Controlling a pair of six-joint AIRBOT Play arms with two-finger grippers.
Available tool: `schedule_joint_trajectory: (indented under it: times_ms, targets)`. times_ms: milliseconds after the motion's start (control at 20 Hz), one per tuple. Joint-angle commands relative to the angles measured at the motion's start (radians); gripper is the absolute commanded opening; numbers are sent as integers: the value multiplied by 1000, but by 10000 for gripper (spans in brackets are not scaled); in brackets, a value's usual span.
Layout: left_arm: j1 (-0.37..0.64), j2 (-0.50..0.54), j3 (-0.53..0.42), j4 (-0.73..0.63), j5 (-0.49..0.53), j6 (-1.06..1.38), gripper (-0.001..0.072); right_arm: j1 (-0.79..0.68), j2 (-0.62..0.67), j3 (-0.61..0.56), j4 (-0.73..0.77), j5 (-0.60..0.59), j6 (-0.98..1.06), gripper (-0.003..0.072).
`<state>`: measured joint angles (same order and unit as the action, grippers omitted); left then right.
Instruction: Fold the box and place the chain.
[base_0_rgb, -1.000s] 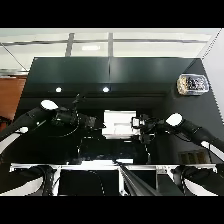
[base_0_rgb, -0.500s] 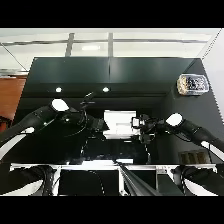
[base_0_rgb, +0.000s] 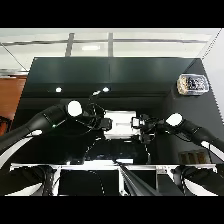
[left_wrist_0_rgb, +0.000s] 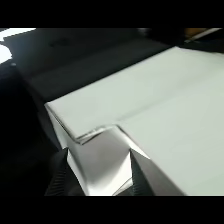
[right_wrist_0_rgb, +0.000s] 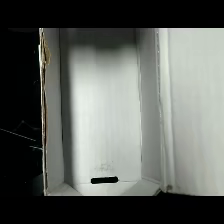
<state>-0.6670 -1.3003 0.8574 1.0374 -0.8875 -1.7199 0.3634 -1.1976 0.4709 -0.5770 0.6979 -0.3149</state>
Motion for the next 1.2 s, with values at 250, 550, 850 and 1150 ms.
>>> schedule_joint_trajectory:
  times_ms: [250, 550, 850, 1150]
  targets:
    - [-104, -35, 28, 269, 1, -304, 451, 0, 0, 0, 0, 0, 0, 232]
    - [-177, -145, 169, 438, -154, -440, 451, 0, 0, 0, 0, 0, 0, 232]
    - [-241, -225, 242, 478, -183, -520, 450, 0, 0, 0, 0, 0, 0, 232]
    - [-239, -222, 245, 503, -219, -606, 440, 0, 0, 0, 0, 0, 0, 232]
